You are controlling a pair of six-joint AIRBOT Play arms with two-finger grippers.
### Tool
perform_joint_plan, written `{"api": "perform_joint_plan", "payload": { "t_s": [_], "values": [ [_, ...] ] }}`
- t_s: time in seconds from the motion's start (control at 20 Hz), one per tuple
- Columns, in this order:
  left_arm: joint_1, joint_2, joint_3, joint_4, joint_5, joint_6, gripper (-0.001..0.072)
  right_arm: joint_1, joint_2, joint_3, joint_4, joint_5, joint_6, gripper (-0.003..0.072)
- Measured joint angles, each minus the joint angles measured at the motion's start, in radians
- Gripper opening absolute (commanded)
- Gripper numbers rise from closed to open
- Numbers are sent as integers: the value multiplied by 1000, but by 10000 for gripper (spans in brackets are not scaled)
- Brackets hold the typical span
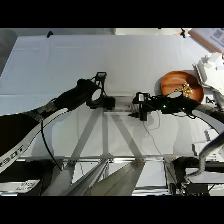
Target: Fold the box and place the chain.
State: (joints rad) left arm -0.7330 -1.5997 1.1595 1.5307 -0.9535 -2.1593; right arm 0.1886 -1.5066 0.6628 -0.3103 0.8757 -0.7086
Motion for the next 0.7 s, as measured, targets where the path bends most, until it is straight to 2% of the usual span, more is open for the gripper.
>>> {"api": "perform_joint_plan", "payload": {
  "t_s": [0.05,0.15,0.2,0.25,0.3,0.35,0.7],
  "values": [
    [-5,-5,3,6,-2,-6,418,0,0,0,0,0,0,547],
    [-11,-12,6,16,-5,-11,412,0,0,0,0,0,0,547],
    [-14,-14,7,22,-6,-13,346,0,0,0,0,0,0,547],
    [-15,-15,8,23,-5,-14,187,0,0,0,0,0,0,547],
    [-16,-16,9,25,-6,-14,65,0,0,0,0,0,0,547],
    [-17,-17,9,27,-6,-18,10,0,0,0,1,1,0,547],
    [-18,-18,10,32,-3,-19,12,0,0,0,0,2,0,547]
  ]
}}
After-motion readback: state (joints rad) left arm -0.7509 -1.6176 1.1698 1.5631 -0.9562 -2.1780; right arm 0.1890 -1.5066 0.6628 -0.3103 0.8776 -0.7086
